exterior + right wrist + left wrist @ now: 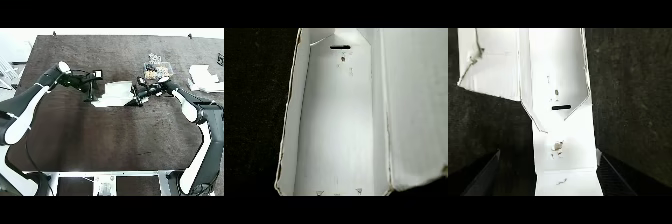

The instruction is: Fold the box and place the chain.

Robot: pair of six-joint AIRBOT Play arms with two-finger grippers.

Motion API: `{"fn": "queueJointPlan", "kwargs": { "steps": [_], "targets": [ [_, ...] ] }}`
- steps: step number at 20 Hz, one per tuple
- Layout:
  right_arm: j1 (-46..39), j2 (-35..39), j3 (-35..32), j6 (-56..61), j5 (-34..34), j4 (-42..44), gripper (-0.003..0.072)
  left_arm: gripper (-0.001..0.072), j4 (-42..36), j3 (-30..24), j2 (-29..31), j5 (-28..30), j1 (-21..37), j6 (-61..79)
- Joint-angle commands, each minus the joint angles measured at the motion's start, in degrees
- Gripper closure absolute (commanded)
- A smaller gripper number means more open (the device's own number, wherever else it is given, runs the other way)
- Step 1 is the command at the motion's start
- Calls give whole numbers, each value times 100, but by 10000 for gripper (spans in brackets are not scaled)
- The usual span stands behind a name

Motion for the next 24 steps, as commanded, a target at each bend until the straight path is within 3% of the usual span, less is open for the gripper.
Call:
{"fn": "queueJointPlan", "kwargs": {
  "steps": [1, 7, 8, 9, 10, 24],
  "targets": [
    [7, 2, 0, 0, 2, 2, 321, 15, 146, -4, -155, 372, -179, -153],
    [7, 2, 0, 0, 4, 2, 320, 16, 107, -4, -334, 568, -378, -203],
    [7, 2, 0, 0, 2, 2, 320, 80, 109, -4, -334, 612, -387, -203],
    [7, 2, 0, 0, 2, 2, 321, 210, 79, -2, -334, 619, -387, -201],
    [7, 2, 0, 0, 2, 2, 321, 244, 85, -4, -334, 619, -387, -203],
    [7, 2, 0, 0, 2, 2, 320, 246, 68, -4, -334, 562, -387, -313]
  ]
}}
